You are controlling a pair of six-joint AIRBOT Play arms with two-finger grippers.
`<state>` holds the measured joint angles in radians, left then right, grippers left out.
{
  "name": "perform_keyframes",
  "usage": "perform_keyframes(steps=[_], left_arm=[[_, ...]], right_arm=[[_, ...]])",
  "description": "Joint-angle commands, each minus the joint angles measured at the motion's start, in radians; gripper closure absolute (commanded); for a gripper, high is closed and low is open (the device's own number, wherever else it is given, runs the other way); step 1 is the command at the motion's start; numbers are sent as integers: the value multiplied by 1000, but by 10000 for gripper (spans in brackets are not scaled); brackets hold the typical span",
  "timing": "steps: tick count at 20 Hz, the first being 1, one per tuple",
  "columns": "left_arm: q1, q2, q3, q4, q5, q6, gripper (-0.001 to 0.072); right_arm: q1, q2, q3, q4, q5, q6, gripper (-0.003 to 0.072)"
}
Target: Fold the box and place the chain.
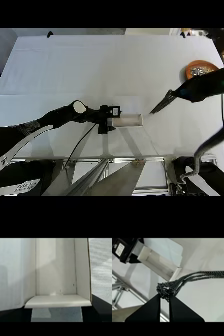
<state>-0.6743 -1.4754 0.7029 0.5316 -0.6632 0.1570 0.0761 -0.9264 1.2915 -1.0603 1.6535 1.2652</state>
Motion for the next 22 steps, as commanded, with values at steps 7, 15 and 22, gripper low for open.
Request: perform_keyframes(steps=[7, 15, 22], left_arm=[[0, 1, 0, 0, 0, 0, 697], [0, 1, 0, 0, 0, 0, 697], [0, 1, 0, 0, 0, 0, 697]], right_arm=[[205, 74, -326, 25, -300, 21, 669], [326, 74, -539, 8, -576, 47, 668], [326, 64, -628, 23, -693, 47, 668]])
